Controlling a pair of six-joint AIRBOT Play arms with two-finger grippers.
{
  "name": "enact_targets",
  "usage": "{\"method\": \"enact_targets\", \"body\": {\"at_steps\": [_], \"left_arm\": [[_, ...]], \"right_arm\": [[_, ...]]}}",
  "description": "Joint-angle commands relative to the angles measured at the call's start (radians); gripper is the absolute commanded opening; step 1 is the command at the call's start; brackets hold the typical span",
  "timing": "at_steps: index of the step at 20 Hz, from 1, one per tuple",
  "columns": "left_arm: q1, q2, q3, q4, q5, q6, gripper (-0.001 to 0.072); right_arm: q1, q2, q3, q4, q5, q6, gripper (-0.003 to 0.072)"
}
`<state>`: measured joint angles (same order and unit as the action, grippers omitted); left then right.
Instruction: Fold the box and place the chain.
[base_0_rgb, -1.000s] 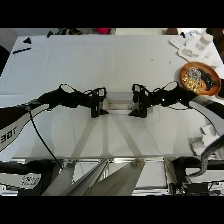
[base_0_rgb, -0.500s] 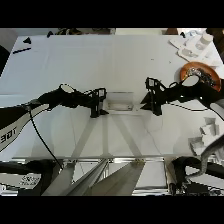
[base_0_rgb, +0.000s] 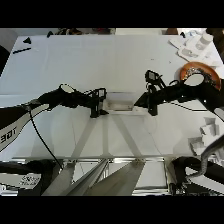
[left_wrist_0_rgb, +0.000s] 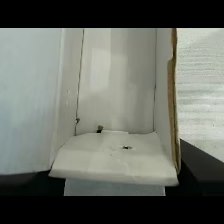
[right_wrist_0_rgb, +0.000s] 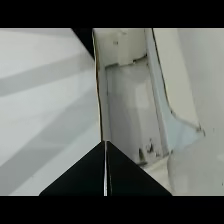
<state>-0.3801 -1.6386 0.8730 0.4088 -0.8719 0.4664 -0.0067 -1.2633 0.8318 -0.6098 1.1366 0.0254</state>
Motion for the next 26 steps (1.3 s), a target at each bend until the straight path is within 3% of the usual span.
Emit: {"method": "enact_targets", "body": {"at_steps": [1, 9, 15, 21, 26], "left_arm": [[-0.001, 0.001, 0.0, 0.0, 0.0, 0.0, 0.0318], [-0.001, 0.001, 0.0, 0.0, 0.0, 0.0, 0.0318], [-0.001, 0.001, 0.0, 0.0, 0.0, 0.0, 0.0318], [-0.001, 0.001, 0.0, 0.0, 0.0, 0.0, 0.0318], [-0.001, 0.001, 0.0, 0.0, 0.0, 0.0, 0.0318]], "right_arm": [[0.055, -0.038, 0.001, 0.096, -0.172, 0.027, 0.0011], [0.057, -0.257, 0.008, 0.465, -0.369, -0.113, 0.0011], [0.057, -0.27, 0.018, 0.421, -0.492, -0.112, 0.0011], [0.057, -0.283, 0.018, 0.257, -0.468, -0.079, 0.0011], [0.057, -0.266, 0.018, 0.24, -0.459, -0.059, 0.0012]]}}
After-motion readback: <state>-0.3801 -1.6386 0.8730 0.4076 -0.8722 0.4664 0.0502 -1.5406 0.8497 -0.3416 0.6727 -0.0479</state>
